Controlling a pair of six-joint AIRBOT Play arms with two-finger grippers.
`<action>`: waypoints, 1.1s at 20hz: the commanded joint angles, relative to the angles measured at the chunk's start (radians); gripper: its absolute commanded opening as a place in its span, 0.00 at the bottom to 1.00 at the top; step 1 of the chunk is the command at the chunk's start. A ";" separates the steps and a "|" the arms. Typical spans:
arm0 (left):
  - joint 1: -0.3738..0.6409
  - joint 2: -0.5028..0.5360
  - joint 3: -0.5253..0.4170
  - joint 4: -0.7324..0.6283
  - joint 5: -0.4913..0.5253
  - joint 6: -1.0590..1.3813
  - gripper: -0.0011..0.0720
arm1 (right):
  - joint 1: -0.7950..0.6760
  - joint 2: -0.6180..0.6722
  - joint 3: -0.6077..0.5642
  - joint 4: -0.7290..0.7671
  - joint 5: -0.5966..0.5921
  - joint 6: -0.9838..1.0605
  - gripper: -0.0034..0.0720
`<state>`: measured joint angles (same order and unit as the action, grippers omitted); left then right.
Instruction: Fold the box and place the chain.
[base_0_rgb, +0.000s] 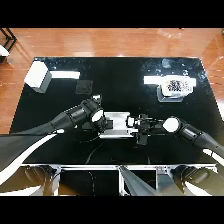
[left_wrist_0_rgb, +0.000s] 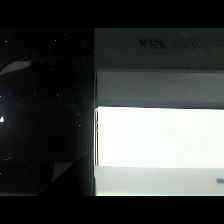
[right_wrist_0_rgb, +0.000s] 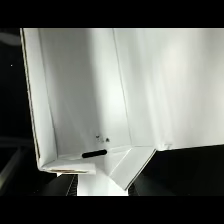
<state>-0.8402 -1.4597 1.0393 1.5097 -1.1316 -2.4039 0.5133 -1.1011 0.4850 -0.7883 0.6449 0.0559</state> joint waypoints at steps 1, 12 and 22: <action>0.000 0.000 0.000 0.000 0.002 0.000 0.04 | 0.000 0.000 0.001 0.014 0.006 -0.002 0.49; 0.000 0.000 0.000 0.000 0.001 0.000 0.04 | 0.002 0.000 0.001 0.006 0.024 -0.013 0.48; -0.001 0.000 0.000 -0.001 0.001 0.000 0.04 | 0.053 -0.021 0.001 0.106 0.013 -0.019 0.17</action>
<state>-0.8402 -1.4601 1.0393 1.5089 -1.1309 -2.4039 0.5423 -1.1103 0.4850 -0.7216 0.6651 0.0383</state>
